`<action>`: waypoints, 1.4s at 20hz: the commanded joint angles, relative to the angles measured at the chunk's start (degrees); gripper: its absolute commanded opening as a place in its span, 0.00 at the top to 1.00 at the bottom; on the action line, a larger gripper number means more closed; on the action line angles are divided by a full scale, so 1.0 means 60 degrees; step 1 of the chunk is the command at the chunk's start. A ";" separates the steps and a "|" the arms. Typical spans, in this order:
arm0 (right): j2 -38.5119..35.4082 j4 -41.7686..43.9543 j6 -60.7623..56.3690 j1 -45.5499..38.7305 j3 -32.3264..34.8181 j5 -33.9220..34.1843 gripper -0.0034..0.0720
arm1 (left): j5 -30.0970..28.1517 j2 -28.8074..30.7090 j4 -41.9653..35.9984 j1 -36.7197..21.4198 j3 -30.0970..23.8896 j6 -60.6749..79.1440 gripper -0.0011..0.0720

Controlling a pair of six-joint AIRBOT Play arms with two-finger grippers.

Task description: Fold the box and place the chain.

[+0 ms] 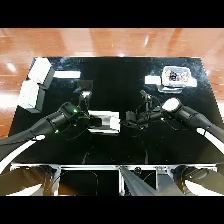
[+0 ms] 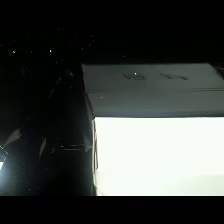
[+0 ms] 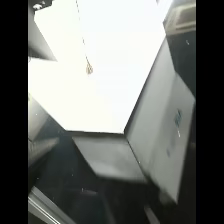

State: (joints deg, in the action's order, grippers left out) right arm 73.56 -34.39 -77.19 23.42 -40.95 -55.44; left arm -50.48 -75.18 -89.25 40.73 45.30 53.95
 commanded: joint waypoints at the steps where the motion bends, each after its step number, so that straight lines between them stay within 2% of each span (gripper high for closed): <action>1: 0.0004 0.0127 0.0047 0.0328 -0.0211 -0.0146 0.05 | 0.0000 0.0000 -0.0036 0.0004 0.0000 0.0004 0.95; 3: 0.0007 0.0095 -0.0095 0.0630 -0.0219 0.0076 0.05 | 0.0000 0.0000 -0.0036 0.0004 0.0000 0.0000 0.95; 8: 0.0007 -0.0390 -0.1188 0.1585 -0.0306 0.1639 0.05 | 0.0000 0.0000 -0.0033 0.0004 0.0000 0.0004 0.95; 10: 0.0011 -0.1708 -0.2484 0.2120 -0.0630 0.2040 0.07 | 0.0000 0.0000 -0.0033 0.0004 0.0000 0.0004 0.95; 15: 0.0018 -0.7023 -0.7446 0.3446 -0.1566 0.2004 0.09 | -0.0004 0.0000 -0.0033 0.0004 0.0000 0.0004 0.95; 17: 0.0044 -0.8043 -0.8200 0.3803 -0.1778 0.1818 0.09 | -0.0004 0.0000 -0.0033 0.0004 0.0000 0.0004 0.95; 22: 0.0455 -0.8211 -0.8404 0.4095 -0.2025 0.1672 0.09 | 0.0000 0.0000 -0.0033 0.0004 0.0000 0.0004 0.95; 23: 0.0576 -0.8218 -0.8422 0.4156 -0.2047 0.1661 0.16 | 0.0000 0.0000 -0.0033 0.0004 0.0000 0.0004 0.95; 25: 0.0714 -0.8251 -0.8429 0.4269 -0.2065 0.1679 0.18 | 0.0000 0.0000 -0.0029 0.0004 0.0000 0.0004 0.95; 28: 0.0845 -0.8528 -0.8429 0.4371 -0.2146 0.1577 0.31 | 0.0000 0.0000 -0.0029 0.0004 0.0000 0.0004 0.95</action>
